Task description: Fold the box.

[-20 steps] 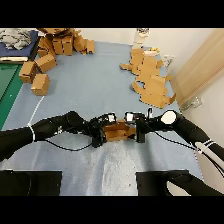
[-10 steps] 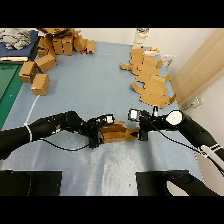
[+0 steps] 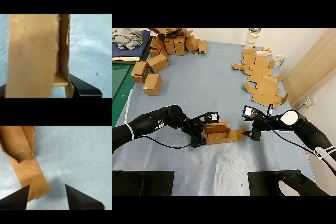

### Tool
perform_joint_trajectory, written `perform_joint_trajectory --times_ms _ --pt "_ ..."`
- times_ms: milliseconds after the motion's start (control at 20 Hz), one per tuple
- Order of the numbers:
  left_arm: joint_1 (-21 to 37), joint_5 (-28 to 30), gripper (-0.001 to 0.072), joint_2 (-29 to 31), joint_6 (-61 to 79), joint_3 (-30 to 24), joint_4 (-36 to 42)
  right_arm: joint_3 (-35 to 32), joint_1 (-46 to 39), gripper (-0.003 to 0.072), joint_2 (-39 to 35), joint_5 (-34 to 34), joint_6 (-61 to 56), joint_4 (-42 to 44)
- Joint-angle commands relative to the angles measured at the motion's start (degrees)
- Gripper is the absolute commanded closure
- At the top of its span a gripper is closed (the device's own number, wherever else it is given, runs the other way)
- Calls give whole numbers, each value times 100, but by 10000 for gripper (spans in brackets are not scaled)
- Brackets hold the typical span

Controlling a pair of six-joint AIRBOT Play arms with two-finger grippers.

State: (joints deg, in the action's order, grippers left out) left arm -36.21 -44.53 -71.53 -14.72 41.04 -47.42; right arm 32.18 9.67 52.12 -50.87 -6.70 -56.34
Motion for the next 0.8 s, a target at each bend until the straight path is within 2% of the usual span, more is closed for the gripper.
perform_joint_trajectory --times_ms 0,50,100,300,400,450,750 --pt "44 -81 343 26 409 -2 -160 2 -4 -34 -4 -247 -192 129" --pt "26 -35 384 26 461 -2 -162 0 -4 -34 -4 -310 -267 129" --pt "-2 20 490 26 511 -2 -162 0 -4 -34 -4 -339 -350 129" --pt "-227 201 479 20 901 -2 -192 0 -4 -34 -4 -424 -1045 138" --pt "-271 269 153 15 960 -2 -195 0 -4 -34 -4 -424 -1043 280" --pt "-269 289 121 15 957 -4 -195 0 -4 -34 -4 -422 -1043 389" --pt "-273 299 121 -90 909 -44 -166 0 -2 -34 -4 -417 -1040 684"
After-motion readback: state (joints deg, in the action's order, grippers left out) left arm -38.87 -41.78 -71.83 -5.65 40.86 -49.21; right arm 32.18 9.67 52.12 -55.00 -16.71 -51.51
